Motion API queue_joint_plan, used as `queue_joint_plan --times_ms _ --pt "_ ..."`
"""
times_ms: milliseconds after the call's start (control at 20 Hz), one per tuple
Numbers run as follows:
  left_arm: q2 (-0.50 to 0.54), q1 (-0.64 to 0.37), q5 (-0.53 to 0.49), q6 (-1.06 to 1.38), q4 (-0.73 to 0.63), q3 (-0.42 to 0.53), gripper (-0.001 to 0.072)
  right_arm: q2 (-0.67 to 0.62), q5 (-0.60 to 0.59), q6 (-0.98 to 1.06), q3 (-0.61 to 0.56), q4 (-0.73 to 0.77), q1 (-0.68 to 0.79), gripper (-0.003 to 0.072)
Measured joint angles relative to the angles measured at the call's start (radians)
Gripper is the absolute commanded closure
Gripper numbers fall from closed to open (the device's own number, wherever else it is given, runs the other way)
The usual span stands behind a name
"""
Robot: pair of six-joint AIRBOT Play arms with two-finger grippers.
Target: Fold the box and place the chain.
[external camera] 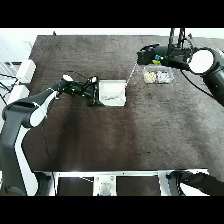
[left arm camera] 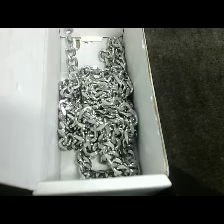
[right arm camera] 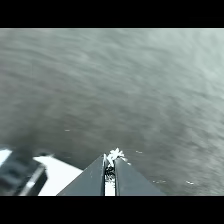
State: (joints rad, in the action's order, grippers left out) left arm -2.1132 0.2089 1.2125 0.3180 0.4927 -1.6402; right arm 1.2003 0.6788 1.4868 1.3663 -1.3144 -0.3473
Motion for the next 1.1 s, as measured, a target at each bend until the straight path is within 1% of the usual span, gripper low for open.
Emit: queue_joint_plan --times_ms 200,350,550,700,750,800,850,950,1000,1100 --pt "0.000 0.000 0.000 -0.002 0.000 0.000 0.0252 -0.003 -0.002 -0.005 -0.028 -0.002 -0.082 0.0676" --pt "0.000 0.000 0.000 -0.002 0.000 0.000 0.0252 0.040 -0.058 -0.005 -0.078 -0.002 -0.119 0.0676" --pt "0.000 0.000 0.000 -0.003 0.000 0.000 0.0252 0.144 -0.154 -0.006 -0.145 -0.001 -0.136 0.0678" --pt "0.000 0.000 0.000 -0.003 0.000 0.000 0.0252 0.248 -0.193 -0.006 -0.167 0.006 -0.140 0.0673" --pt "0.000 0.000 0.000 -0.003 0.000 0.000 0.0252 0.279 -0.198 -0.006 -0.172 0.010 -0.141 0.0598" --pt "0.000 0.000 0.000 -0.003 0.000 0.000 0.0252 0.302 -0.202 -0.006 -0.174 0.013 -0.142 0.0469" --pt "0.000 0.000 0.000 -0.003 0.000 0.000 0.0252 0.319 -0.205 -0.006 -0.177 0.014 -0.142 0.0362" --pt "0.000 0.000 0.000 -0.003 0.000 0.000 0.0252 0.322 -0.205 -0.006 -0.180 0.015 -0.142 0.0265" --pt "0.000 0.000 0.000 -0.003 0.000 0.000 0.0252 0.307 -0.205 -0.006 -0.180 0.009 -0.142 0.0231" --pt "0.000 0.000 0.000 -0.003 0.000 0.000 0.0252 0.249 -0.206 -0.007 -0.182 -0.023 -0.142 0.0216"
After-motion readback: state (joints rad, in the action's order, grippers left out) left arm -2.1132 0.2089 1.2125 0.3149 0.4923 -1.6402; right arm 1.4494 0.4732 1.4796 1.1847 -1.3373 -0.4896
